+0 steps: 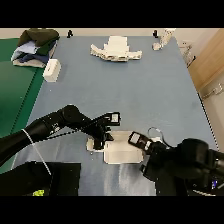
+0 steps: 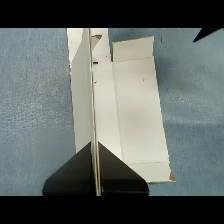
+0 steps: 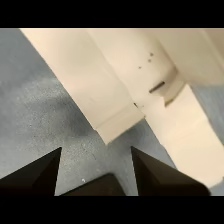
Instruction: Fold the box.
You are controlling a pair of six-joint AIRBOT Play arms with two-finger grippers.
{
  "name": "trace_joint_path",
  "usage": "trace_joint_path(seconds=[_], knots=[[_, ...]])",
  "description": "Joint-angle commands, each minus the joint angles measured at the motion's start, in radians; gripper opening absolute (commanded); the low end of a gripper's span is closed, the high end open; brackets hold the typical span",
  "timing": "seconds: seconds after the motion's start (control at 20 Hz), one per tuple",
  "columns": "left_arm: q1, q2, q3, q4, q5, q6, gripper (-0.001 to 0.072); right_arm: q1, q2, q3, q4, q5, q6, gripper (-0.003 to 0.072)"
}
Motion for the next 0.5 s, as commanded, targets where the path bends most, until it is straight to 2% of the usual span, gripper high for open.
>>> trace_joint_path(seconds=[0.0,0.2,0.45], knots=[[0.000,-0.001,0.000,0.000,0.000,0.000,0.0013,0.126,-0.142,-0.017,-0.128,0.112,-0.092,0.0648],[0.000,-0.001,0.000,0.000,0.000,0.000,0.0013,0.131,-0.270,-0.005,-0.298,0.157,0.037,0.0647],[0.000,-0.001,0.000,0.000,0.000,0.000,0.0013,0.131,-0.300,0.045,-0.351,0.185,0.119,0.0647]])
